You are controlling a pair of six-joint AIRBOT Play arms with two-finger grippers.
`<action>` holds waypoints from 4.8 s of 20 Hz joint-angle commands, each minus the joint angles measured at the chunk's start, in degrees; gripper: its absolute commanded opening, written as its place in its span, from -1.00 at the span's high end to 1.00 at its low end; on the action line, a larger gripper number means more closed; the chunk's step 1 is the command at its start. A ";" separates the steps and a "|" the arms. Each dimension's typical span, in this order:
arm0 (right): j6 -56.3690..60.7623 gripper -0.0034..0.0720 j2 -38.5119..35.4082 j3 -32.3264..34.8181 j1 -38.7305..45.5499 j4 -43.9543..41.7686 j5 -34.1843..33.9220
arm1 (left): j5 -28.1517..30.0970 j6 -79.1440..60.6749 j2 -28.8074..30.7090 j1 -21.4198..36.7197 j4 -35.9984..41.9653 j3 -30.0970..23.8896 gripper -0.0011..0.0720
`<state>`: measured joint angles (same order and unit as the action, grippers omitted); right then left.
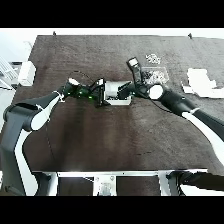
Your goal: Fold the box and place the chain.
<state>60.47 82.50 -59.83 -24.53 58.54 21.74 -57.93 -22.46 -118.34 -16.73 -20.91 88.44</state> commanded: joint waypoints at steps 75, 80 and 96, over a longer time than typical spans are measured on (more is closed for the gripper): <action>-47.69 0.18 25.70 -33.81 16.02 -20.13 53.62 | 0.04 -0.04 0.02 0.02 -0.02 0.02 0.18; -47.69 0.13 25.70 -33.81 15.34 -19.89 51.06 | 0.07 -0.04 0.02 0.02 -0.02 0.02 0.18; -47.43 0.10 25.70 -32.79 12.83 -18.38 48.98 | 0.39 -0.04 0.02 0.02 -0.04 0.02 0.18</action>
<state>12.80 108.18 -93.14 -11.03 39.90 70.74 -57.63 -22.48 -118.34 -16.67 -20.91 88.47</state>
